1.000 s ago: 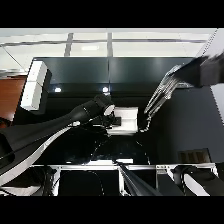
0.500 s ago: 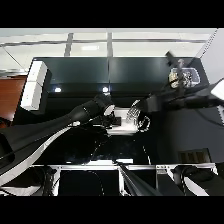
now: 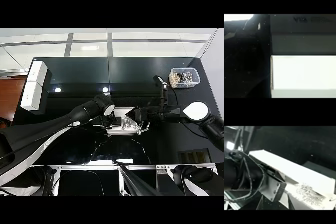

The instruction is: Fold the box and place the chain.

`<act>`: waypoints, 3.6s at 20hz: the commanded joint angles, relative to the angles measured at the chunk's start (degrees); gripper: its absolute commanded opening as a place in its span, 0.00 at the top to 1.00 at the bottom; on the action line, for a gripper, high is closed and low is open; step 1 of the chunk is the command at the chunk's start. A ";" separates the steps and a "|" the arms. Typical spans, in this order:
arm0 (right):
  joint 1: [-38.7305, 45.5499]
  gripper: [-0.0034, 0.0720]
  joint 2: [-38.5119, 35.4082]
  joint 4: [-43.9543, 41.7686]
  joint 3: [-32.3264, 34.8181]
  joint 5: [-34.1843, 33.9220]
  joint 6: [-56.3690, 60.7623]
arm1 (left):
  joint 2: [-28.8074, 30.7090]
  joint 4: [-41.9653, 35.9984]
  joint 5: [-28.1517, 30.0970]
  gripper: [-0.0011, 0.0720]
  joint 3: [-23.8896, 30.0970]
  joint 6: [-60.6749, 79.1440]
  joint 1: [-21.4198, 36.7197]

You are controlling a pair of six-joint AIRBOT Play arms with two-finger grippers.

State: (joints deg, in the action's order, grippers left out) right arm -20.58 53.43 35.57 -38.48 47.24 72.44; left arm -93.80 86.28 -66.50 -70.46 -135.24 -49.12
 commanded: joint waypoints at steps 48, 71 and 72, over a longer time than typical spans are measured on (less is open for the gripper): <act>2.71 0.94 -0.94 15.74 18.16 -11.34 -49.68 | -0.02 -0.02 -0.20 0.95 0.02 0.00 0.00; 2.69 0.94 -16.00 -5.79 -15.58 -0.87 -25.38 | -0.02 0.00 -0.15 0.95 0.02 0.00 0.02; 2.69 0.94 -15.87 -5.73 -15.58 -1.40 -25.38 | -0.02 0.00 -0.13 0.95 0.02 0.00 0.02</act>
State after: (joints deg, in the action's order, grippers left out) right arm -17.87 37.47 36.69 -53.49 48.84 48.31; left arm -93.82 86.26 -66.72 -70.46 -135.26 -49.12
